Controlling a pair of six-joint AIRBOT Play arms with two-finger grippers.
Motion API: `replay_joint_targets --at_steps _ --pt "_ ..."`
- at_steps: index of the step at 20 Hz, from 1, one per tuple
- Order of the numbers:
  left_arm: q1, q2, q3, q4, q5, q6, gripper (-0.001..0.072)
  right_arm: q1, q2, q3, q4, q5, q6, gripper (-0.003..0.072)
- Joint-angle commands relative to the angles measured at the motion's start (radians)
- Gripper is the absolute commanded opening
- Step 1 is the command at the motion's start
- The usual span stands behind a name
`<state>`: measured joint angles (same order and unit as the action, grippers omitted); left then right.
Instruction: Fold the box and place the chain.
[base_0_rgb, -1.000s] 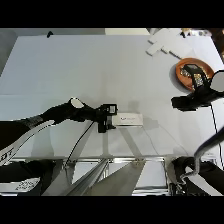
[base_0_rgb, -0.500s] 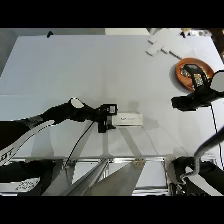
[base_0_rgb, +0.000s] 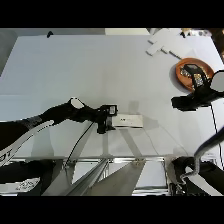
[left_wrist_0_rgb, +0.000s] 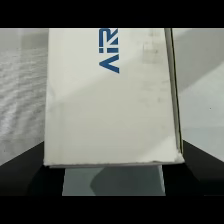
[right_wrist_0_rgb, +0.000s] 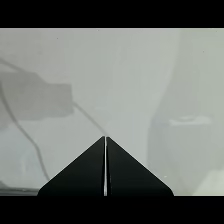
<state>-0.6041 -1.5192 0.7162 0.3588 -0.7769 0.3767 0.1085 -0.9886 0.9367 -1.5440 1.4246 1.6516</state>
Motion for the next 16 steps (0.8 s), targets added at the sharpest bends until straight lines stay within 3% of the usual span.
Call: replay_joint_targets --at_steps 1,4,8,12,16 --pt "0.008 0.061 0.001 -0.006 0.004 -0.038 0.0003 0.000 -0.001 0.001 0.000 0.000 0.000 0.0019" --pt "0.021 0.190 0.001 -0.006 0.021 -0.081 0.0003 0.000 -0.001 0.001 0.000 0.000 0.000 0.0019" --pt "0.089 0.396 0.001 0.032 0.115 -0.369 0.0003 0.000 0.000 0.001 0.000 0.000 0.000 0.0019" --pt "0.238 0.634 0.001 0.304 0.127 -0.650 0.0003 0.000 -0.001 0.001 0.000 0.000 0.000 0.0019" --pt "0.454 0.826 0.001 0.749 0.109 -1.156 0.0003 0.000 -0.001 0.001 0.000 0.000 0.000 0.0019"
